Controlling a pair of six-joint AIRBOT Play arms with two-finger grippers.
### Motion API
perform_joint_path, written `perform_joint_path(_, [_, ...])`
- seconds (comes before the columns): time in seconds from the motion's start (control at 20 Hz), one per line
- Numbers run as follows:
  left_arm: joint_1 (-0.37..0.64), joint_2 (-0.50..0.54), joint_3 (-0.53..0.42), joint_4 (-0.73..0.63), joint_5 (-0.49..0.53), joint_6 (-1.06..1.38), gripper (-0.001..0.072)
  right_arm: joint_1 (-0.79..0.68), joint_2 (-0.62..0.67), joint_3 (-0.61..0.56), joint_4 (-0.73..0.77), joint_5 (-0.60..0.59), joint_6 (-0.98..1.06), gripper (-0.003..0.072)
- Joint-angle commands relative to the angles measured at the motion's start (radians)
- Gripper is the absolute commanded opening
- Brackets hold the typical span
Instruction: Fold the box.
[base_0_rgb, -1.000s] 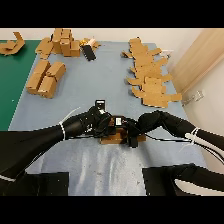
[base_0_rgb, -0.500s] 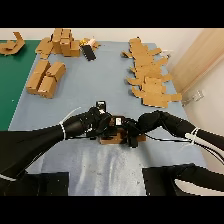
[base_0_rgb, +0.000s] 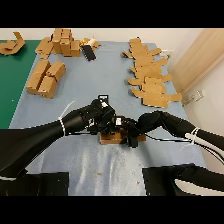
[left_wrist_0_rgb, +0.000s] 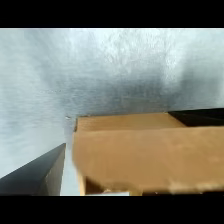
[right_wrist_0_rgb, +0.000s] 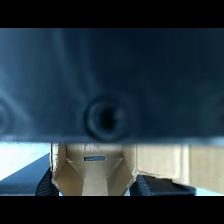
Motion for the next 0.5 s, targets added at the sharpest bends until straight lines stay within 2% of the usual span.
perform_joint_path(0.0, [0.001, 0.012, 0.040, 0.075, -0.093, 0.008, 0.0537, 0.000, 0.000, 0.000, 0.000, 0.000, 0.001, 0.0433])
perform_joint_path(0.05, [0.003, 0.014, 0.043, 0.082, -0.106, 0.008, 0.0537, 0.000, 0.000, 0.000, 0.000, 0.000, 0.001, 0.0433])
perform_joint_path(0.1, [0.007, 0.014, 0.044, 0.081, -0.118, 0.008, 0.0504, 0.000, 0.000, 0.000, 0.000, 0.000, 0.000, 0.0433])
perform_joint_path(0.15, [0.011, 0.014, 0.045, 0.082, -0.124, 0.008, 0.0366, 0.000, 0.000, 0.000, 0.000, 0.000, 0.001, 0.0433])
perform_joint_path(0.2, [0.013, 0.014, 0.048, 0.079, -0.125, 0.008, 0.0284, 0.000, 0.000, 0.000, 0.000, 0.000, 0.000, 0.0433])
perform_joint_path(0.45, [0.013, 0.014, 0.056, 0.079, -0.127, 0.009, 0.0284, -0.001, 0.000, 0.000, 0.000, 0.000, 0.000, 0.0433])
